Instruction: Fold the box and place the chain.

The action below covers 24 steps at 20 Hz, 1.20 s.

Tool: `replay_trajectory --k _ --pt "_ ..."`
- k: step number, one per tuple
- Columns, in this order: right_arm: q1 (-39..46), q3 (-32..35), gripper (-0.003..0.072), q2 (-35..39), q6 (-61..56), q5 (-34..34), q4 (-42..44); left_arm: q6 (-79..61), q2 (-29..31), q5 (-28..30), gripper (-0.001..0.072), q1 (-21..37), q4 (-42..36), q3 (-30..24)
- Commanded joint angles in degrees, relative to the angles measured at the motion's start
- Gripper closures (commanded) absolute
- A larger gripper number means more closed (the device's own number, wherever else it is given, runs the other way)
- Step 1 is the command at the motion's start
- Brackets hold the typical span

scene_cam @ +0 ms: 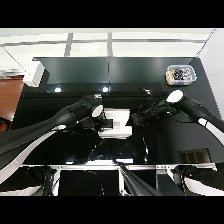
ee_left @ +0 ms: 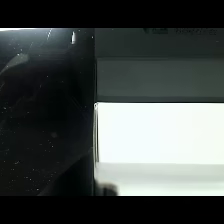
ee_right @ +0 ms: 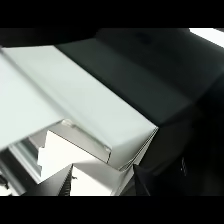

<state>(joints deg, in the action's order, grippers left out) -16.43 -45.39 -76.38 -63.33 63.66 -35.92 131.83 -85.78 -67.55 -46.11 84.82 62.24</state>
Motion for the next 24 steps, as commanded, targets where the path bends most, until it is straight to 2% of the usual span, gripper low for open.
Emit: replay_trajectory --k 1,5,6,10,16,21,24 --pt "-3.4 -0.1 0.0263 0.0 -4.1 -5.5 -2.3 0.0 0.0 0.0 0.0683 0.0 0.0 0.0" --pt "-7.1 -0.1 0.0276 0.0 -8.3 -9.0 -4.8 0.0 0.0 0.1 0.0683 0.0 0.0 0.0" --pt "-7.6 -0.1 0.0346 0.0 -9.2 -9.4 -5.6 0.0 0.0 0.3 0.0683 0.0 0.0 0.0" --pt "-9.6 -0.4 0.0345 0.0 -18.8 -10.0 -13.8 0.0 0.0 0.9 0.0683 0.0 0.0 0.0" --pt "-16.4 -5.0 0.0346 0.0 -35.8 -9.9 -28.4 0.0 0.0 1.1 0.0683 0.0 0.0 0.0" --pt "-20.3 -9.0 0.0364 -1.0 -53.3 -4.8 -41.6 0.0 0.0 1.1 0.0683 0.0 0.0 0.0" --pt "-23.6 -9.6 0.0376 -2.1 -59.8 -3.3 -44.3 0.0 0.0 1.1 0.0683 0.0 0.0 0.0"
